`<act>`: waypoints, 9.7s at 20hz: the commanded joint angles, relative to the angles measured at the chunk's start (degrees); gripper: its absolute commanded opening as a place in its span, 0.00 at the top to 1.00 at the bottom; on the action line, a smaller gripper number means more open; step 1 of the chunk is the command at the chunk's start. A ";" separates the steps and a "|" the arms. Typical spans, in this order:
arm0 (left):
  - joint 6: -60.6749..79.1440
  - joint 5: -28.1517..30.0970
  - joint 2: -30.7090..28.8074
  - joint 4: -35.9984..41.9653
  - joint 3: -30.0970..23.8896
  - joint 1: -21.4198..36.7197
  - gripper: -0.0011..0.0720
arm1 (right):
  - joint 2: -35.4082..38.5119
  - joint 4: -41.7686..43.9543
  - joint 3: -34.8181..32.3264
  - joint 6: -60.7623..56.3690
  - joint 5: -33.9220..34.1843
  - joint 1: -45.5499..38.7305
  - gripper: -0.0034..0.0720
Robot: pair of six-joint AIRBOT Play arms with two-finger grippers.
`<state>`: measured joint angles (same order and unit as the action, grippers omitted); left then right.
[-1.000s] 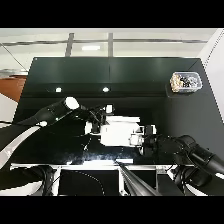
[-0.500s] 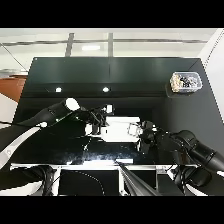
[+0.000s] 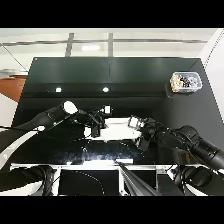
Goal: Fold the box and place the chain.
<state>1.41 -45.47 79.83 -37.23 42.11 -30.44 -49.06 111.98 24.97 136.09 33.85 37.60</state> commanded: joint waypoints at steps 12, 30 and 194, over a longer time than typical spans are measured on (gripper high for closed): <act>1.97 1.97 -0.24 -0.02 -0.22 -2.10 0.95 | -0.09 3.39 0.31 6.97 -6.47 -3.28 0.07; 1.99 1.92 -1.05 -5.84 1.60 -2.03 0.95 | -0.22 18.40 0.31 32.59 -2.01 -12.04 0.07; -2.03 1.57 -0.92 -7.32 1.46 -2.03 0.95 | -9.44 23.56 0.74 35.01 -0.37 -5.57 0.02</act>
<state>-0.62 -44.05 78.89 -44.53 43.59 -32.47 -58.17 134.63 25.74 171.04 30.26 31.99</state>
